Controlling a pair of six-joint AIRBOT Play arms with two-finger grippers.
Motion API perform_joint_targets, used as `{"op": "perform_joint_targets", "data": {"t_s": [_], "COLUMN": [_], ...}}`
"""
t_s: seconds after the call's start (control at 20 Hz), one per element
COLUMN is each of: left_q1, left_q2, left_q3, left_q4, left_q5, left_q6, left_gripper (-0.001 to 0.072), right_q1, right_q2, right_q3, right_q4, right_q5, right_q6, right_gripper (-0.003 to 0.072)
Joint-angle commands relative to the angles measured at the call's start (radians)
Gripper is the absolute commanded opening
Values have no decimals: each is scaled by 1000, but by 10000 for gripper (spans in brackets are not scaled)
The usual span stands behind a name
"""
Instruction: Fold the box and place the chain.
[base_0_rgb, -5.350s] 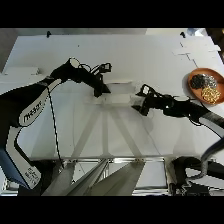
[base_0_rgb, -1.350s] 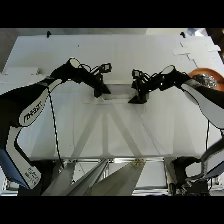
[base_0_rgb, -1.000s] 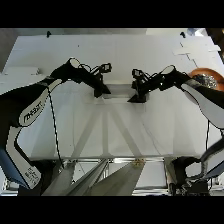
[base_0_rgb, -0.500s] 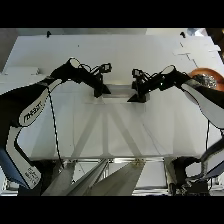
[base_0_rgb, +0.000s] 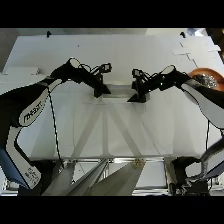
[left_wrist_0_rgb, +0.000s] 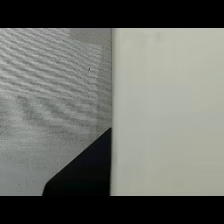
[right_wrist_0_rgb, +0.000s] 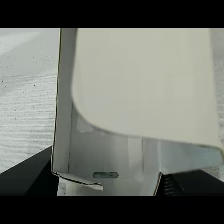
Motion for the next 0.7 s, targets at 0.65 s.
{"op": "perform_joint_targets", "data": {"t_s": [0.65], "left_q1": [0], "left_q2": [0], "left_q3": [0], "left_q4": [0], "left_q5": [-7], "left_q6": [0], "left_gripper": [30], "right_q1": [0], "right_q2": [0], "right_q3": [0], "right_q4": [0], "right_q5": [0], "right_q6": [0], "right_gripper": [493]}}
